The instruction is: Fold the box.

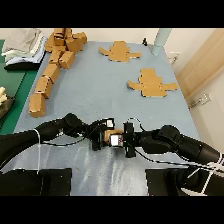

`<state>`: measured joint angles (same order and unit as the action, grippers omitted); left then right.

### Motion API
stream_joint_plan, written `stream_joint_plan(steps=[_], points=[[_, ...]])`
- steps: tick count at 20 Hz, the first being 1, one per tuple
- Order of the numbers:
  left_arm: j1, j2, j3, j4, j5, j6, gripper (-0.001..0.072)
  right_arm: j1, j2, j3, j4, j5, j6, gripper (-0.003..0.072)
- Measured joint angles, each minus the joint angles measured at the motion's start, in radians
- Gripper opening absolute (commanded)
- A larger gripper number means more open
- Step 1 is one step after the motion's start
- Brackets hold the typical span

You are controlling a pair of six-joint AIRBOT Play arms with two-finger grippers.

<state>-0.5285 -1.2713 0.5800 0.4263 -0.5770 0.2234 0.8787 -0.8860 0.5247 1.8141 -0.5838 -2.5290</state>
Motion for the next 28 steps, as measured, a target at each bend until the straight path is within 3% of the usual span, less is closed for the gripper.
stream_joint_plan(steps=[7, 17, 28], points=[[0.0, 0.0, 0.0, 0.0, 0.0, 0.0, 0.0394, 0.0, 0.043, -0.001, -0.025, -0.008, 0.014, 0.0005], [0.0, 0.0, 0.0, 0.0, 0.0, 0.0, 0.0395, -0.002, 0.08, -0.001, -0.201, -0.142, 0.225, 0.0005], [0.0, 0.0, 0.0, 0.0, 0.0, 0.0, 0.0394, -0.002, 0.066, 0.0, -0.224, -0.158, 0.252, 0.0005]])
